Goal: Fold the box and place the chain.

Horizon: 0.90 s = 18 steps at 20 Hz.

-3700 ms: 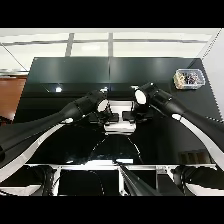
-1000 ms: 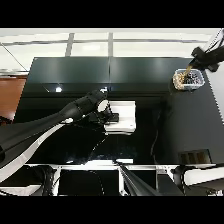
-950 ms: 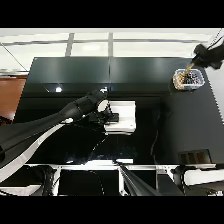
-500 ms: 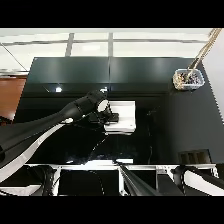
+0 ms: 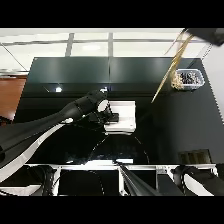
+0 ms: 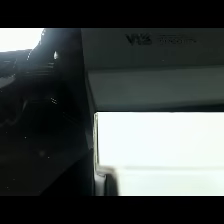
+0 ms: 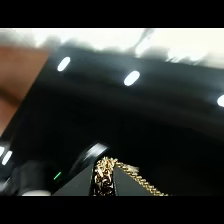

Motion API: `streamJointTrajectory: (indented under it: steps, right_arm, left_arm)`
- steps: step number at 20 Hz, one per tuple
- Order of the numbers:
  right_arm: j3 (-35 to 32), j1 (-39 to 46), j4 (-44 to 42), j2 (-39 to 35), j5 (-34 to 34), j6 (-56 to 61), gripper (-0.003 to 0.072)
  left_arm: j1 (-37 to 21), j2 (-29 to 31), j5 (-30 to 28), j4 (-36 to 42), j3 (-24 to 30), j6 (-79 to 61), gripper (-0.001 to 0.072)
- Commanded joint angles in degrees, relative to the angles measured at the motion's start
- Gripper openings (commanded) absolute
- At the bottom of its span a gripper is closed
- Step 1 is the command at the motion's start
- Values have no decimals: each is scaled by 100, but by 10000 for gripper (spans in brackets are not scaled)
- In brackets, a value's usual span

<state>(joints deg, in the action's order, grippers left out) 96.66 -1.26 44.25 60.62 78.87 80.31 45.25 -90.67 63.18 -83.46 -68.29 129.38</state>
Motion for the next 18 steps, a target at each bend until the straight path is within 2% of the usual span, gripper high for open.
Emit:
streamJointTrajectory:
  steps: [1, 5, 13, 18]
  right_arm:
    - [-514, -667, -208, -118, 144, -131, 22]
    - [-1318, -1067, -850, -118, 391, -293, 22]
    - [-2625, -1456, -688, -118, -262, -640, 23]
    - [-3838, -1456, -590, -116, -949, -638, 22]
  left_arm:
    - [-4, 2, 31, 0, 2, 0, 31]
    - [-4, 2, 31, -2, 2, 0, 31]
    - [-4, 2, 33, 0, 2, 0, 31]
    - [-4, 2, 35, 0, 2, 0, 31]
